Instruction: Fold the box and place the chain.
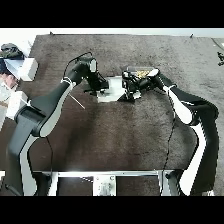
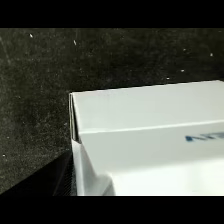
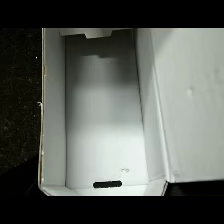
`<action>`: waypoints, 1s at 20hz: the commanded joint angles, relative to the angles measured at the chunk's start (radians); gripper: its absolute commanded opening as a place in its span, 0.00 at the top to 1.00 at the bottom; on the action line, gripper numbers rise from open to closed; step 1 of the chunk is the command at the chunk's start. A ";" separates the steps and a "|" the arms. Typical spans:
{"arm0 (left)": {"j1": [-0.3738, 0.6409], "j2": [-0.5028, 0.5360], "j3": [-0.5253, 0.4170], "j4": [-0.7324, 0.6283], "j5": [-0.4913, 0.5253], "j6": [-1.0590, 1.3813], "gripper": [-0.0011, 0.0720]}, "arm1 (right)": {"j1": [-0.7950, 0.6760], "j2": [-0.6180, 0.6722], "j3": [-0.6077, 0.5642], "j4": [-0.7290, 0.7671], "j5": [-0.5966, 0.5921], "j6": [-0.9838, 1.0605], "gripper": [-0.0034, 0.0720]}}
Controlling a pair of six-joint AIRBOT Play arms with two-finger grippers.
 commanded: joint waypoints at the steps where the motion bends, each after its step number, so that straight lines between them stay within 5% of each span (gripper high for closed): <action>1: -0.007 -0.022 0.023 0.069 -0.028 -0.058 0.57 | 0.001 0.000 0.001 0.000 0.000 0.000 0.43; 13: -0.034 -0.035 0.023 0.161 -0.001 -0.085 0.61 | 0.000 0.000 0.001 0.000 0.000 0.000 0.43; 15: -0.034 -0.035 0.023 0.175 -0.001 -0.085 0.83 | 0.001 0.000 0.001 0.000 0.000 0.000 0.43; 20: -0.034 -0.035 0.023 0.174 0.010 -0.086 0.85 | 0.001 0.000 0.001 0.000 0.000 0.000 0.43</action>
